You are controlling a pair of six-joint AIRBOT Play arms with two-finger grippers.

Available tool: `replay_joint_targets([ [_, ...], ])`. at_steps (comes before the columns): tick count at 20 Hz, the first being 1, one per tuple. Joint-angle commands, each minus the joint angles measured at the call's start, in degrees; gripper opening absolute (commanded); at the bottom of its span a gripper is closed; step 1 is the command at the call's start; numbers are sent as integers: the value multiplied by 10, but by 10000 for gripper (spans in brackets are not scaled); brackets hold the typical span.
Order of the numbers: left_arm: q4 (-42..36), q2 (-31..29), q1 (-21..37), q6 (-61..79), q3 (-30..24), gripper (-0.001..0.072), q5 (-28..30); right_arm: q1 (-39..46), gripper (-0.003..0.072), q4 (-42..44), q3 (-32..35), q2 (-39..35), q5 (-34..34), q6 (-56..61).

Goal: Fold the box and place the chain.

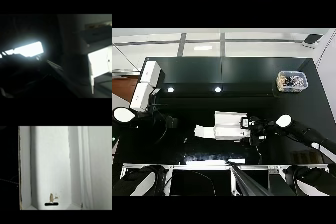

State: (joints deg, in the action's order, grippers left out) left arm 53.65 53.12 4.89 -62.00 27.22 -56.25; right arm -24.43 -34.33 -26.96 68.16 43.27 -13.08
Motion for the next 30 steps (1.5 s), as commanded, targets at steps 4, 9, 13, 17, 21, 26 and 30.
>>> replay_joint_targets([
  [4, -174, 120, -20, -39, -38, 32, -34, 0, 303, 0, 0, 0, 0, 0],
  [9, -212, 175, -118, -25, -37, 32, 19, 0, 303, 0, 0, 0, 0, 0],
  [13, -249, 175, -156, -3, -37, 32, 29, 0, 303, 0, 0, 0, 0, 0],
  [17, -272, 175, -164, 24, -29, 42, 32, 0, 303, 0, 0, 0, 0, 0],
  [21, -196, 171, -163, 8, 21, 708, -15, 0, 303, 0, 0, 0, 0, 0],
  [26, -179, 171, -182, -5, 77, 708, -75, 0, 303, 0, 0, 0, 0, 0],
  [30, -174, 171, -239, -46, 89, 707, -35, 0, 303, 0, 0, 0, 0, 0],
])
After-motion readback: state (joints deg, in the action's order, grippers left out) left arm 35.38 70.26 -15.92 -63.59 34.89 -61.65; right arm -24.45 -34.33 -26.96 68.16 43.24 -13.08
